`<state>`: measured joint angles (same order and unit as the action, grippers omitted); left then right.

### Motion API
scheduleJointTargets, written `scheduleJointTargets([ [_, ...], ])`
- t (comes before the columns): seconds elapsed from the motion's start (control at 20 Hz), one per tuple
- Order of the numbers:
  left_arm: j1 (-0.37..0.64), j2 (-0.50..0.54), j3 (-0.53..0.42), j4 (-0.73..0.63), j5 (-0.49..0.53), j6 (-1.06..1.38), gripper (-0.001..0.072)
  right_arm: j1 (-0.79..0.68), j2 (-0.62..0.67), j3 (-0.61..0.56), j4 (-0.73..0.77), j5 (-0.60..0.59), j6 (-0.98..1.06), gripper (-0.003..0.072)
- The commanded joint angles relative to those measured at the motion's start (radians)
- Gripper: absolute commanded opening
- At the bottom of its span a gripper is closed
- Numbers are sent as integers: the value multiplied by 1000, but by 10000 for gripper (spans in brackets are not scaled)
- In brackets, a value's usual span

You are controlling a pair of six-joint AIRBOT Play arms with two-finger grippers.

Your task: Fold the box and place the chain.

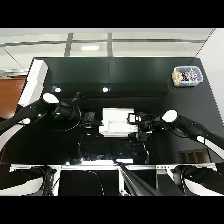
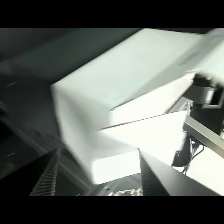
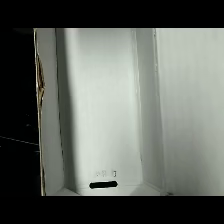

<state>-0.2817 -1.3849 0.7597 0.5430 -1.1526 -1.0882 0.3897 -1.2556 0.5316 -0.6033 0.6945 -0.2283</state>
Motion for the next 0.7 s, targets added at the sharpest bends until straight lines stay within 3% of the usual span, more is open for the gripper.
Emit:
scheduleJointTargets([
  [0.0,-64,0,63,26,17,-80,548,0,0,0,0,0,0,241],
  [0.1,-103,0,95,135,26,-198,491,0,0,0,0,0,0,242],
  [0.2,-142,0,129,238,26,-301,485,0,0,0,0,0,0,241],
  [0.4,-200,0,182,332,53,-412,411,0,0,0,0,0,0,242],
  [0.65,-251,0,199,456,68,-566,405,0,0,0,0,0,0,241],
])
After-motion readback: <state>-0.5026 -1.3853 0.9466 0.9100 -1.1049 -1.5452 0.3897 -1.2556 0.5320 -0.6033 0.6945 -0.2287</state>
